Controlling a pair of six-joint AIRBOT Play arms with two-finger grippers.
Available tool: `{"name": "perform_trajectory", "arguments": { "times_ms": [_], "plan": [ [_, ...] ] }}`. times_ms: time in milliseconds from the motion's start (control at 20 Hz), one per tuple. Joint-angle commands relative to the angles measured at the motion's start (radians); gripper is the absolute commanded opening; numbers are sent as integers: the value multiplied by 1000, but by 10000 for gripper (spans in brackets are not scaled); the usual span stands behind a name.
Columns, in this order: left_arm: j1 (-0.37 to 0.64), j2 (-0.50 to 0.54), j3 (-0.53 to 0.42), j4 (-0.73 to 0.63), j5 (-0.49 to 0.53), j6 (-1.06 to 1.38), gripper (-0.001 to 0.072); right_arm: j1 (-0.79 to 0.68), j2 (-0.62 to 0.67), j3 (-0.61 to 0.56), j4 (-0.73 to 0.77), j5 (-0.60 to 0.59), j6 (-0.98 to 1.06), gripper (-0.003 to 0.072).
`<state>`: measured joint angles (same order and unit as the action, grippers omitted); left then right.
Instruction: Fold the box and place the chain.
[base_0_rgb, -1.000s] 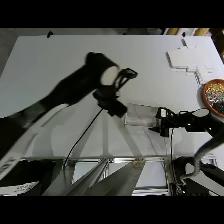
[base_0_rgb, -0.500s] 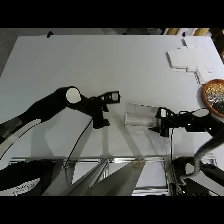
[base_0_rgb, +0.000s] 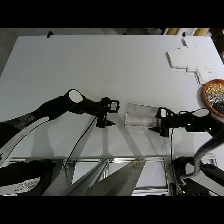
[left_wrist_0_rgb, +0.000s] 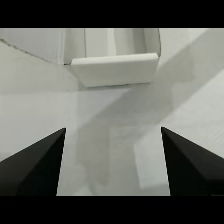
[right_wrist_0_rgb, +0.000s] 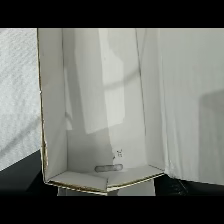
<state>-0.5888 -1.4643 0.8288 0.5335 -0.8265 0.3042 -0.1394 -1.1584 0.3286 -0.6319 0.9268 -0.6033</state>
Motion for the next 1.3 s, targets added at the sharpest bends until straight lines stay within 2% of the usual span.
{"name": "perform_trajectory", "arguments": {
  "times_ms": [0,100,150,300,350,750,1250],
  "plan": [
    [26,-29,-2,-29,7,58,658,-1,1,0,0,0,0,459],
    [27,-55,-2,-41,6,101,669,-1,1,0,0,0,0,459],
    [26,-70,-2,-73,6,126,698,-1,1,0,0,0,0,459],
    [23,-98,1,-245,6,226,700,-1,1,0,0,0,0,459],
    [17,-102,7,-257,6,240,699,-1,1,0,0,0,0,459],
    [-34,-160,44,-253,-38,229,700,-1,1,0,0,0,0,459],
    [-76,-174,45,-245,-4,219,700,-1,1,0,0,1,0,459]
  ]
}}
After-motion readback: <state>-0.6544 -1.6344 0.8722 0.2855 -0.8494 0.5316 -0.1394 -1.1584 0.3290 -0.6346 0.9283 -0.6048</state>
